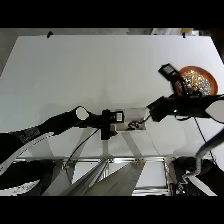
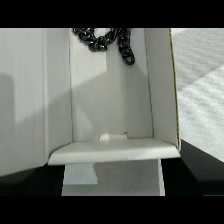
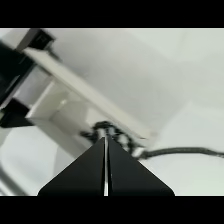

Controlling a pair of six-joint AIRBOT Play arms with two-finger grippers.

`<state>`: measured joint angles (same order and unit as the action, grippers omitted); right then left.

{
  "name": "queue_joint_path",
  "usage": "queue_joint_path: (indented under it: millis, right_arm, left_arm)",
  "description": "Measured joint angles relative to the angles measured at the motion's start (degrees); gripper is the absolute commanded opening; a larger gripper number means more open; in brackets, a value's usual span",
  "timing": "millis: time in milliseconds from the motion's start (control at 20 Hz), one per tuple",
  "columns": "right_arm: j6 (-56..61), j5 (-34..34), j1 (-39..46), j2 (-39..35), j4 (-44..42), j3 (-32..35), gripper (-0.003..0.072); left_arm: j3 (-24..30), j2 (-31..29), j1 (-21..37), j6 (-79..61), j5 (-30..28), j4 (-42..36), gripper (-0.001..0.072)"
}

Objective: Fold the box and place the chain.

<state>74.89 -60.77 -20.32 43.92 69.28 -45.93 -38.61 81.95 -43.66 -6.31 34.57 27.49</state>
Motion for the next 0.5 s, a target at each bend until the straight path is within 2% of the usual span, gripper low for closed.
queue_joint_path:
  millis: [200, 250, 350, 400, 500]
  right_arm:
    - [0.68, -2.64, 10.99, 3.23, 4.26, -2.69, 0.0014]
    - [1.4, -3.21, 12.96, 5.22, 4.94, -2.95, 0.0035]
    - [2.1, -4.11, 15.06, 10.05, 5.73, -3.32, 0.024]
    - [2.36, -4.61, 15.39, 12.66, 6.03, -3.37, 0.0266]
    - [2.91, -5.16, 15.13, 18.18, 6.45, -3.52, 0.0266]
  left_arm:
    - [0.0, 0.0, -0.02, -0.02, 0.0, 0.0, 0.0212]
    - [0.0, 0.0, 0.0, 0.0, 0.0, 0.0, 0.0212]
    - [0.0, 0.0, 0.0, 0.0, 0.0, -0.02, 0.0212]
    - [0.0, 0.0, 0.0, -0.02, 0.0, -0.02, 0.0212]
    - [0.0, 0.0, 0.0, -0.02, 0.0, 0.0, 0.0212]
